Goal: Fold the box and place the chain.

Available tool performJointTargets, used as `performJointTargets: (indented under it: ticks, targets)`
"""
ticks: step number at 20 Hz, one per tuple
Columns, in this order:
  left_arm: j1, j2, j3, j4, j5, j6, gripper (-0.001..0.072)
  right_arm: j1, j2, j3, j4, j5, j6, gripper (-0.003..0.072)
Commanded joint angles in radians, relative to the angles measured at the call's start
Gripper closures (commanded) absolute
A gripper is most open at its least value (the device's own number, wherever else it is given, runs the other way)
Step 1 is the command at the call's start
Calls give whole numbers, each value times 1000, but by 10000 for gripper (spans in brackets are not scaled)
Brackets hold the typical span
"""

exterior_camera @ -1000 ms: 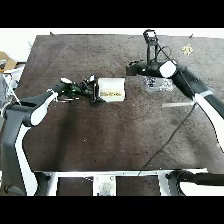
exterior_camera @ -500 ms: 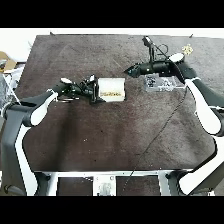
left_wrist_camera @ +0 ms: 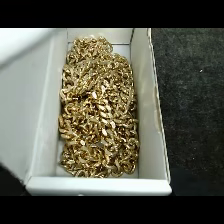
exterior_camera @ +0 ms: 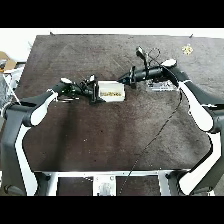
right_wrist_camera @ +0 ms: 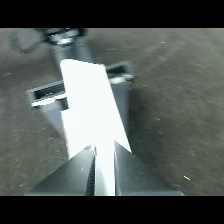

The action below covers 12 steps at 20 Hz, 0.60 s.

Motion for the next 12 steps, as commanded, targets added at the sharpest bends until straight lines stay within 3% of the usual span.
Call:
performJointTargets:
  ticks: [1, 4, 6, 7, 11, 12]
  targets:
    - [0, 0, 0, 0, 0, 0, 648, 7, 29, -97, 0, -17, -123, 548]
    - [0, 0, 0, 0, 0, 0, 648, 8, 33, -168, 16, -78, -205, 547]
    - [0, 0, 0, 0, 0, 0, 648, 10, 33, -171, 16, -57, -224, 521]
    - [0, 0, 0, 0, 0, 0, 648, 11, 33, -171, 20, -46, -233, 472]
    - [0, 0, 0, 0, 0, 0, 649, 35, 33, -170, 19, -66, -278, 466]
    - [0, 0, 0, 0, 0, 0, 648, 47, 33, -170, 19, -82, -292, 394]
